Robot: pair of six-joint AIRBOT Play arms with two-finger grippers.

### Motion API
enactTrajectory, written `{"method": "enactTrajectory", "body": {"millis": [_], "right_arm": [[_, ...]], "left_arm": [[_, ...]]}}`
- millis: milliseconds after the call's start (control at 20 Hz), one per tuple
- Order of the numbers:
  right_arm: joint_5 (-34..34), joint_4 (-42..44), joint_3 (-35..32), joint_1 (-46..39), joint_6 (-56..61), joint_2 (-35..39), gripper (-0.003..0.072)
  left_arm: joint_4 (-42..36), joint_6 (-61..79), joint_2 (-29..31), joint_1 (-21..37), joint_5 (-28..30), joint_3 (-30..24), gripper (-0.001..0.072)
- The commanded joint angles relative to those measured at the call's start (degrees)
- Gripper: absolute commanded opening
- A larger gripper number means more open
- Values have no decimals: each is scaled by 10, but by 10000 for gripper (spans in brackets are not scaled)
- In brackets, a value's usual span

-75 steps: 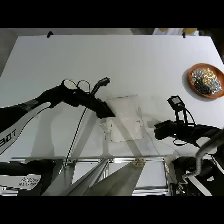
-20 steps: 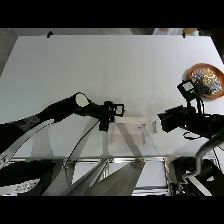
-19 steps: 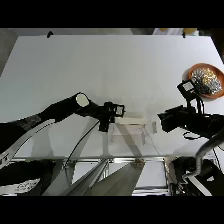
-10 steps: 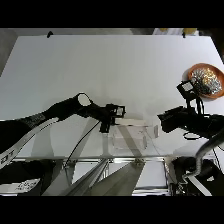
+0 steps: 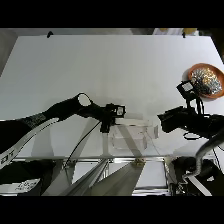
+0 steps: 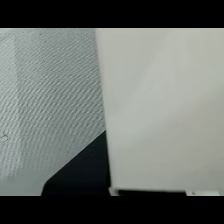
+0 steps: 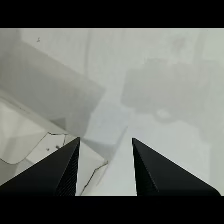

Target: Fold the box and place the chain.

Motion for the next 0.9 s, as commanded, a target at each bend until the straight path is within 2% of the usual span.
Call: {"method": "enactTrajectory", "body": {"millis": [0, 150, 850], "right_arm": [[0, 0, 0, 0, 0, 0, 359], [0, 0, 0, 0, 0, 0, 359], [0, 0, 0, 0, 0, 0, 359]], "left_arm": [[4, -35, 15, 0, 46, 1, 4], [38, -50, 38, 0, 76, 1, 5], [67, -59, 17, 0, 63, 1, 6]]}}
